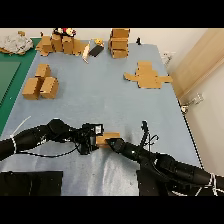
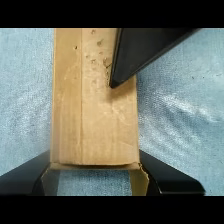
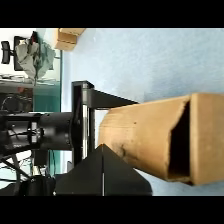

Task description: Fold the box.

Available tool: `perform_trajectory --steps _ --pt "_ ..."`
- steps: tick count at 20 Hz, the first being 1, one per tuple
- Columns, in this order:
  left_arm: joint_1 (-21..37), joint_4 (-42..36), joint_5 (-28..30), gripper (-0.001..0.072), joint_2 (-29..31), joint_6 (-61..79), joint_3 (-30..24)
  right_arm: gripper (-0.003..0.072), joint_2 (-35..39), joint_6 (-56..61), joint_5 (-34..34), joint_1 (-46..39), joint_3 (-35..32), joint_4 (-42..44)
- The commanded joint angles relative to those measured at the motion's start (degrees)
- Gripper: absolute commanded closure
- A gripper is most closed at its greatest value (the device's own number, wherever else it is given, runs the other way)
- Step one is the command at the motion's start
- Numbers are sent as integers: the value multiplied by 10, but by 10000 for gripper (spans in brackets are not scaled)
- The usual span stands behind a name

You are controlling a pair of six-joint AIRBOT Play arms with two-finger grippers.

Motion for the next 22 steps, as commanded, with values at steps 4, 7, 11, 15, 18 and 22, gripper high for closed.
perform_trajectory --steps 4,7,11,15,18,22 --pt "0 0 0 341 0 0 0 681 -26 -2 -23 0 0 -5" --pt "0 0 0 341 0 0 0 681 -39 -2 -23 1 0 -11" --pt "0 0 0 341 0 0 0 681 -47 -2 -24 1 0 -16" --pt "0 0 0 341 0 0 0 681 -40 -2 -13 1 3 -40" --pt "0 0 0 341 0 0 0 682 18 -2 -58 1 23 -72" --pt "0 0 0 341 0 0 0 683 129 -24 -303 -5 84 -164"
